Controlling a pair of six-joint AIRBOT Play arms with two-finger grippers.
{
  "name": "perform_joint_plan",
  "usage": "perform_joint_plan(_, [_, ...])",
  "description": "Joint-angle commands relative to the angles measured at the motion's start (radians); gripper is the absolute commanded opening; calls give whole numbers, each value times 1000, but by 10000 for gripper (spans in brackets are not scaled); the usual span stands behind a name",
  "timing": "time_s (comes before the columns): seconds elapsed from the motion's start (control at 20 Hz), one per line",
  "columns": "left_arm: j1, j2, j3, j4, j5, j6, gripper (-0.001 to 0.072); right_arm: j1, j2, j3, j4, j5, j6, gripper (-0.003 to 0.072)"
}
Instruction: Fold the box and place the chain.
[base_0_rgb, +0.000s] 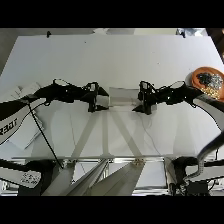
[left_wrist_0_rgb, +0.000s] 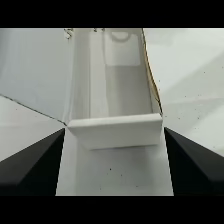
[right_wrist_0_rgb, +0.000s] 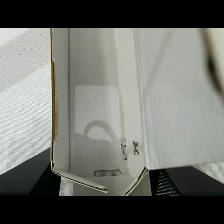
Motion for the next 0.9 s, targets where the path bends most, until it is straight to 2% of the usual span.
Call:
perform_joint_plan(0.0, [1,-3,0,-47,-23,18,710,0,0,0,0,0,0,398])
perform_joint_plan(0.25, [-16,-13,1,-37,-20,6,707,0,0,0,0,0,0,398])
perform_joint_plan(0.7, [-77,-8,3,-30,71,-2,679,0,0,0,0,0,0,398])
perform_joint_plan(0.8, [-73,-16,17,-50,85,-45,635,0,0,0,0,0,0,398])
perform_joint_plan(0.85, [-72,-23,30,-47,92,-79,635,0,0,0,0,0,0,398])
